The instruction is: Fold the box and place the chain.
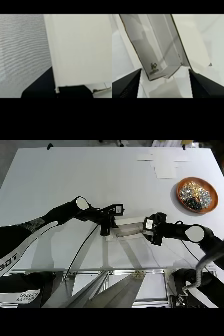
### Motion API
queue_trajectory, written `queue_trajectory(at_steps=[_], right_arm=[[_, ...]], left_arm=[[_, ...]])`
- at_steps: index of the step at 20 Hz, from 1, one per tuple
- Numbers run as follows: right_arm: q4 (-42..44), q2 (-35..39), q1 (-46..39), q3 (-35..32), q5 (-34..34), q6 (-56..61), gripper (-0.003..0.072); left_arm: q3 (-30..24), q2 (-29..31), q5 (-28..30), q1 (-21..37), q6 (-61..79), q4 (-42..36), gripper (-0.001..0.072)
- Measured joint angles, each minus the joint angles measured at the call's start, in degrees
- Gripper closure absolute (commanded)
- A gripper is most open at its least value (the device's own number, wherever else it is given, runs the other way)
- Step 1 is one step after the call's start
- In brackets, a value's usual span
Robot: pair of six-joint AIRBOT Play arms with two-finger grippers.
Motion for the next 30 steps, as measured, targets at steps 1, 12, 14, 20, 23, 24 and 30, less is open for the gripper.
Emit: queue_trajectory(at_steps=[1,12,14,20,23,24,30], right_arm=[[0.9,-0.6,-0.7,0.0,0.5,-1.2,0.0037],[15.5,-9.4,-8.0,0.5,7.5,-21.9,0.0037],[17.1,-10.6,-8.2,0.8,8.0,-24.0,0.0038],[17.4,-13.6,-8.4,0.9,11.2,-25.4,0.0048],[15.4,-14.2,-8.4,0.7,12.0,-23.4,0.0051],[14.9,-14.3,-8.4,0.6,12.0,-22.8,0.0052],[13.4,-14.9,-7.2,0.3,10.6,-21.5,0.0099]], left_arm=[[0.0,0.0,0.0,0.0,0.0,0.0,0.0700],[0.0,0.0,0.0,0.0,0.0,0.0,0.0700],[0.0,0.0,0.0,0.0,0.0,0.0,0.0700],[0.0,0.0,-0.1,0.0,0.1,0.1,0.0700],[0.0,0.0,0.0,0.0,0.1,0.0,0.0700],[0.0,0.0,0.0,0.0,0.1,0.0,0.0700],[0.0,0.0,0.0,0.0,0.1,0.0,0.0700]])
